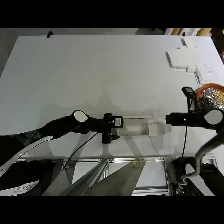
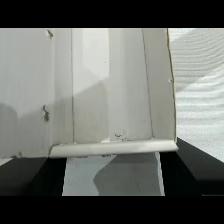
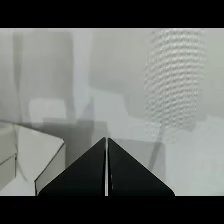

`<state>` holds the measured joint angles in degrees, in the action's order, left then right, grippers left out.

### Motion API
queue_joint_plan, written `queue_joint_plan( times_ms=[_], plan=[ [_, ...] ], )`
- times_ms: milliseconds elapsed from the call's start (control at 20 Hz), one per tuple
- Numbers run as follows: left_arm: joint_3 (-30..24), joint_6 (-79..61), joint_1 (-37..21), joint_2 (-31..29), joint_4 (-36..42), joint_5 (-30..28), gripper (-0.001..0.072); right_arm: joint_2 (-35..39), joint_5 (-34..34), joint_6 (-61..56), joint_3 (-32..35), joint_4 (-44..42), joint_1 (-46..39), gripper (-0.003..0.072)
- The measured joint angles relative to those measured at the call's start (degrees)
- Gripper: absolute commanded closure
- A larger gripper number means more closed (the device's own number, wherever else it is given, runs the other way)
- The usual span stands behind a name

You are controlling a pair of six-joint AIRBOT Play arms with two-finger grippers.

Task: Fold the box and place the chain.

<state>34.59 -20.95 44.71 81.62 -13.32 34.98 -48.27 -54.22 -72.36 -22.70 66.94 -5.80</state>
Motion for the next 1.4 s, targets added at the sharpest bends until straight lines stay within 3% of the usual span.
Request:
queue_joint_plan(
  times_ms=[500, 550, 700, 750, 1400],
  plan=[
    [0.0, 0.0, 0.0, 0.0, 0.0, 0.0, 0.0363, -6.4, -3.8, -0.9, 0.0, -6.7, 5.8, 0.0666],
    [0.0, 0.0, 0.0, 0.0, 0.0, 0.0, 0.0363, -6.4, -4.3, 0.1, 0.0, -8.0, 6.0, 0.0640],
    [0.0, 0.0, 0.0, 0.0, 0.0, 0.0, 0.0363, -5.9, -6.3, 2.2, 0.0, -10.7, 6.4, 0.0453],
    [0.0, 0.0, 0.0, 0.0, 0.0, 0.0, 0.0363, -5.5, -6.9, 2.9, 0.0, -11.2, 6.5, 0.0435],
    [0.0, -0.1, 0.0, 0.0, -0.2, 0.0, 0.0363, -0.6, -8.9, 6.6, 0.0, -14.7, 10.7, 0.0388]
  ],
)
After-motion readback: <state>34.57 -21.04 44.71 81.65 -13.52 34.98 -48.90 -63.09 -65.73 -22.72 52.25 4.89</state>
